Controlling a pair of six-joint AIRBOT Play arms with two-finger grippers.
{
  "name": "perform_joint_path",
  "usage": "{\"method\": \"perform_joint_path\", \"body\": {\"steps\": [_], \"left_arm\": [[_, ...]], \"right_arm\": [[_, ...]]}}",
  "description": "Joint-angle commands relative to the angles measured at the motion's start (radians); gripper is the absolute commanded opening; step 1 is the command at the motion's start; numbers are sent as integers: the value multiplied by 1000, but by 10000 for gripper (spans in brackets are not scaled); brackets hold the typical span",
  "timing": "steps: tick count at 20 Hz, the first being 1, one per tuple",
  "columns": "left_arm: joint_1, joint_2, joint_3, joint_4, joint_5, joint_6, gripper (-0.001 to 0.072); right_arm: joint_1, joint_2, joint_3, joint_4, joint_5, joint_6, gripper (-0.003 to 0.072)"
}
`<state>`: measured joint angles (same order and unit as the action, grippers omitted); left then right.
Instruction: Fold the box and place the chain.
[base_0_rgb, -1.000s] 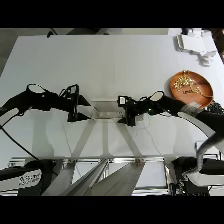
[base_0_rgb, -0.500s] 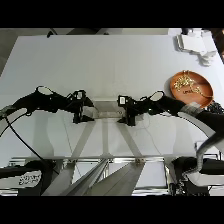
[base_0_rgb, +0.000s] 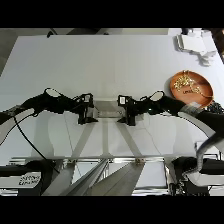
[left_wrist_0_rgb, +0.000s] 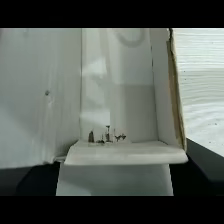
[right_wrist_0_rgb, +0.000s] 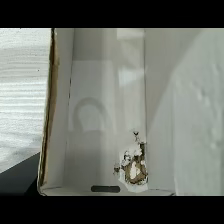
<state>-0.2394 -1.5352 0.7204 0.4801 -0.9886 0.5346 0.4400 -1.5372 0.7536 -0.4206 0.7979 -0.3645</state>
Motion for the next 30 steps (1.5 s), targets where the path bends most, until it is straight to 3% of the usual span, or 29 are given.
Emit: {"method": "perform_joint_path", "body": {"steps": [1,2,3,4,23,24,25,27,30], "left_arm": [[-18,-4,0,0,42,0,569],[-18,-4,0,0,42,0,393],[-18,-4,0,0,42,0,293],[-18,-3,0,0,42,0,276],[-18,-3,0,0,42,0,277],[-18,-3,0,0,42,0,277],[-18,-3,0,0,42,0,277],[-18,-3,0,0,42,0,277],[-18,-3,0,0,42,0,277]], "right_arm": [[1,0,0,-1,2,0,526],[1,0,0,-1,2,0,526],[1,0,0,-1,3,0,526],[1,1,0,-1,2,0,526],[1,0,0,0,2,0,527],[1,1,0,0,0,0,581],[1,4,1,-1,-12,0,720],[0,23,1,-30,-21,1,720],[0,85,1,-203,-38,101,719]]}}
